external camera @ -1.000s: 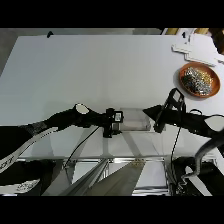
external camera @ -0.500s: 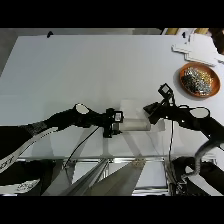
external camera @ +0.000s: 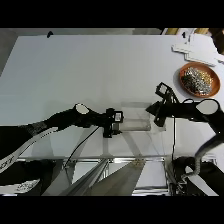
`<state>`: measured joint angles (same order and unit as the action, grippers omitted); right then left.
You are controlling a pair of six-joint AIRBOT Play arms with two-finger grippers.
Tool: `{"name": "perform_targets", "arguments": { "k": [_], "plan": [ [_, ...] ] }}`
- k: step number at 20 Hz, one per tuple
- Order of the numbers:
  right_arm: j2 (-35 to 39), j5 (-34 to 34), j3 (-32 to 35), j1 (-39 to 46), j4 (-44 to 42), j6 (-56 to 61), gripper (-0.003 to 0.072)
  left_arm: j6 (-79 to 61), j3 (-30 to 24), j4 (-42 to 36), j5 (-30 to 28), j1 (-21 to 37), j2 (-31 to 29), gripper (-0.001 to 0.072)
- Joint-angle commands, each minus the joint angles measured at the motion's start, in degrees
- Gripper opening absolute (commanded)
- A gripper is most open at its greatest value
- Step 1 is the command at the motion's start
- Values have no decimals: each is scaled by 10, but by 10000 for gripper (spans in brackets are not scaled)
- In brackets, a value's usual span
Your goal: Fold the box and place the chain.
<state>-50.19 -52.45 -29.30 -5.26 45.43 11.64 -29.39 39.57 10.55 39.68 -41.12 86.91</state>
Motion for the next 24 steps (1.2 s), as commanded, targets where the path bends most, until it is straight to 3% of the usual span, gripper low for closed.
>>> {"name": "perform_targets", "arguments": {
  "k": [1,3,5,6,9,14,24],
  "plan": [
    [61,-78,-15,0,184,-76,19,0,0,0,0,0,0,274],
    [67,-111,-11,0,245,-96,31,0,0,0,0,0,0,274],
    [67,-88,11,0,226,-108,217,0,0,0,0,0,0,274],
    [67,-71,25,0,216,-122,232,0,0,0,0,0,0,274],
    [61,-58,51,0,209,-157,231,0,0,0,0,0,0,274],
    [12,-43,58,0,75,-255,167,0,0,0,0,0,0,274],
    [-79,-33,58,-45,10,-269,153,0,0,0,0,0,0,274]
  ]
}}
